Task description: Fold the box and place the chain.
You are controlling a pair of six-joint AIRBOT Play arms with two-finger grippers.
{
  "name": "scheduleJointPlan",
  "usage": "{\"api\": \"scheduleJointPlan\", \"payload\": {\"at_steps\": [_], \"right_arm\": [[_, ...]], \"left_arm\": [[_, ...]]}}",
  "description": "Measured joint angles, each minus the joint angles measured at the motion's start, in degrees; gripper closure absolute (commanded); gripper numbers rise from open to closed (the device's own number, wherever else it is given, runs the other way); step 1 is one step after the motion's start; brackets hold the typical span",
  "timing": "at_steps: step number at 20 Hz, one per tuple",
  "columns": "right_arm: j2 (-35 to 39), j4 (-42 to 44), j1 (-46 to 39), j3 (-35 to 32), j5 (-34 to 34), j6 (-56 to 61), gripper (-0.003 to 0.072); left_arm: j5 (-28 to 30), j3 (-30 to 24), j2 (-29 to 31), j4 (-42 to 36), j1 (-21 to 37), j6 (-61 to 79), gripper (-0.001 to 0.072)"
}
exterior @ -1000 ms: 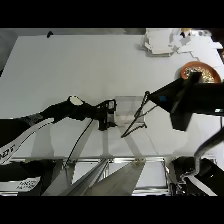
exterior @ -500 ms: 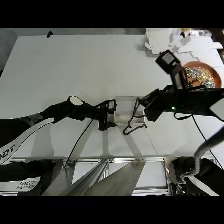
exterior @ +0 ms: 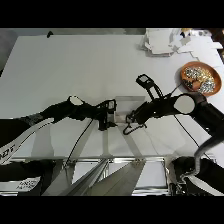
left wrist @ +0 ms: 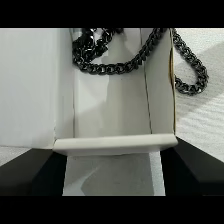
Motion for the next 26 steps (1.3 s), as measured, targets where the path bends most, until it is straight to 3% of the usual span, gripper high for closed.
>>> {"api": "scheduleJointPlan", "payload": {"at_steps": [2,3,8,10,13,16,20,26], "right_arm": [[-0.5,0.0,0.0,-0.2,-0.6,-0.9,0.0388],[-0.2,-0.2,0.0,-0.3,-0.8,-1.4,0.0348],[6.6,-3.9,-1.6,-0.5,2.6,-5.6,0.0368],[10.2,-5.4,-3.9,-1.2,5.3,-7.5,0.0453],[15.8,-6.7,-7.5,-5.8,6.0,-14.2,0.0452],[18.9,-6.9,-9.0,-13.2,2.4,-23.3,0.0452],[18.1,-5.9,-9.7,-19.1,-3.4,-28.7,0.0452],[10.5,-4.1,-6.3,-21.1,-7.9,-32.4,0.0446]], "left_arm": [[0.0,0.0,0.0,0.0,0.0,0.0,0.0501],[0.0,0.0,0.0,0.0,0.0,0.0,0.0501],[0.0,0.0,0.0,0.0,0.0,0.0,0.0501],[0.0,0.0,0.0,0.0,0.0,0.0,0.0501],[0.0,0.0,0.0,0.0,0.0,0.0,0.0501],[0.0,0.0,0.0,0.0,0.0,0.0,0.0501],[0.0,0.0,0.0,0.0,0.0,0.0,0.0501],[0.0,0.0,0.0,0.0,0.0,0.0,0.0501]]}}
